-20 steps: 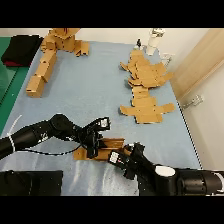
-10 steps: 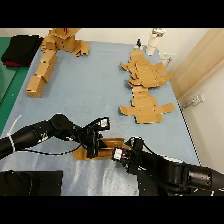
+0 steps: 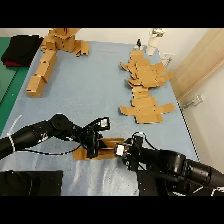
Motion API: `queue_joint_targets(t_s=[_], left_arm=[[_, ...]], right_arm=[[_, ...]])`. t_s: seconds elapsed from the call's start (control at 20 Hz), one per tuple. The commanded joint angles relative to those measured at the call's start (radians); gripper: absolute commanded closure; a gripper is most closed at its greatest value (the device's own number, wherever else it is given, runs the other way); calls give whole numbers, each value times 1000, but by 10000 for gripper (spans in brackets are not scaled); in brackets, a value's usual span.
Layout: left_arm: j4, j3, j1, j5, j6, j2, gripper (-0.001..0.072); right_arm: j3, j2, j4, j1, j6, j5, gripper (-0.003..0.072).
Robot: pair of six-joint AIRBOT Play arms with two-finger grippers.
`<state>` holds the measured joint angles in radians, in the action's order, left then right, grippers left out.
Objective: Fold the box.
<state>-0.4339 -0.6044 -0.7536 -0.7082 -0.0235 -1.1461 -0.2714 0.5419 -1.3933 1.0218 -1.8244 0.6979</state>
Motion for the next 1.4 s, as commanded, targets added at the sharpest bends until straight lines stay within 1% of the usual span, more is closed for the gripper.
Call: queue_joint_targets(t_s=[0.0, 0.1, 0.15, 0.25, 0.35, 0.45, 0.65, 1.35], left_arm=[[0, -1, 0, 1, 0, 0, 696], [0, -1, 0, -2, 0, 0, 696], [0, -1, 0, -1, 0, 0, 696], [0, -1, 0, -1, 0, 0, 696], [0, -1, 0, -1, 0, 0, 696], [0, -1, -1, -1, 0, 0, 697], [0, -1, -1, -2, 0, 0, 696], [4, -1, -1, 0, 0, 0, 696]], right_arm=[[3, 32, -367, -188, -457, -35, 85], [3, 90, -571, -293, -711, -35, 85], [1, 126, -648, -333, -821, -35, 85], [-16, 191, -709, -375, -943, -34, 85], [-37, 246, -707, -383, -961, -35, 85], [-37, 272, -718, -382, -961, -23, 85], [-37, 274, -726, -382, -959, 26, 86], [-37, 274, -722, -382, -958, 18, 86]])
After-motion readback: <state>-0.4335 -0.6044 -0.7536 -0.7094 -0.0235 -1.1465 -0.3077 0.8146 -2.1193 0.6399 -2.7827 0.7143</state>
